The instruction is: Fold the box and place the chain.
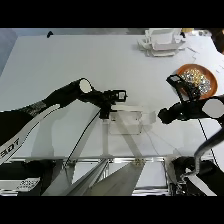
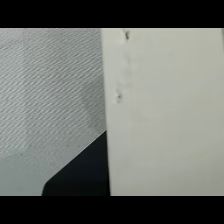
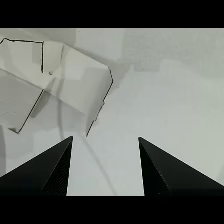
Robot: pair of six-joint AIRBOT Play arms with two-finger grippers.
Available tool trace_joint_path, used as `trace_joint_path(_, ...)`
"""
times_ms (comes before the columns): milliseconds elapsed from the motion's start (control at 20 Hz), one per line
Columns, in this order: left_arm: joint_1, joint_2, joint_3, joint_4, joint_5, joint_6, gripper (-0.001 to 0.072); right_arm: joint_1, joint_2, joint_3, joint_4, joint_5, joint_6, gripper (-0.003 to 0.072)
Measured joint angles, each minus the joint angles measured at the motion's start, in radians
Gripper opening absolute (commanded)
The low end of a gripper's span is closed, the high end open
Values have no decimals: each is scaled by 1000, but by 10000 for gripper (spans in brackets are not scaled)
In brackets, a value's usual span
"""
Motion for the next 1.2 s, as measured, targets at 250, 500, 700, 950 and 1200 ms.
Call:
trace_joint_path(250, 0, 0, 0, -3, 9, 1, 6, 0, 0, 0, 0, 0, 0, 459)
trace_joint_path(500, 0, 0, -1, -21, 28, 1, 5, 0, 0, 0, 0, 0, 0, 459)
trace_joint_path(700, 0, 0, -1, -45, 37, 1, 5, 0, 0, 0, 0, 0, 0, 459)
trace_joint_path(950, 0, 0, -1, -54, 46, 0, 5, 0, 0, 0, 0, 0, 0, 459)
trace_joint_path(1200, 0, -9, -1, -56, 50, 0, 5, 0, 0, 0, 0, 0, 0, 459)
